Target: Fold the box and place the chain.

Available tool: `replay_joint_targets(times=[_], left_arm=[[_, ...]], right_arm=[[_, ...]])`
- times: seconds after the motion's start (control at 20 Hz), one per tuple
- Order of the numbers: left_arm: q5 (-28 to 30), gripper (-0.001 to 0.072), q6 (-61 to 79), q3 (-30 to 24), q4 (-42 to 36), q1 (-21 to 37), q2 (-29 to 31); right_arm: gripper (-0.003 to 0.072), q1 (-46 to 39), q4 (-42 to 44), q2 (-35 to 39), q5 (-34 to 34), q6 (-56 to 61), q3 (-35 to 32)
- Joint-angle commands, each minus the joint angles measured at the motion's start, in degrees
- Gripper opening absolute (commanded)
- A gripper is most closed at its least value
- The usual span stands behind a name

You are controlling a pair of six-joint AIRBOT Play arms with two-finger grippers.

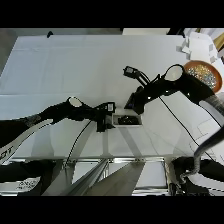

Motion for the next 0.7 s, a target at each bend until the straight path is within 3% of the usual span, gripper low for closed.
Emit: replay_joint_targets(times=[0.0,0.1,0.3,0.65], left_arm=[[0.00,0.0204,0.00,-0.02,0.00,0.02,0.04],[0.00,0.0204,0.00,-0.02,0.00,0.02,0.04],[0.00,0.0204,0.00,-0.02,0.00,0.02,0.04],[0.00,0.0204,0.00,-0.02,0.00,0.02,0.04]], right_arm=[[0.0019,0.46,-1.07,2.64,1.31,-3.78,-2.54],[0.0024,0.46,-1.36,6.75,-0.72,-6.36,-5.51],[0.0232,2.01,-6.21,11.87,-5.25,-8.37,-9.84],[0.0232,4.74,-8.46,11.85,-11.93,-7.93,-11.32]])
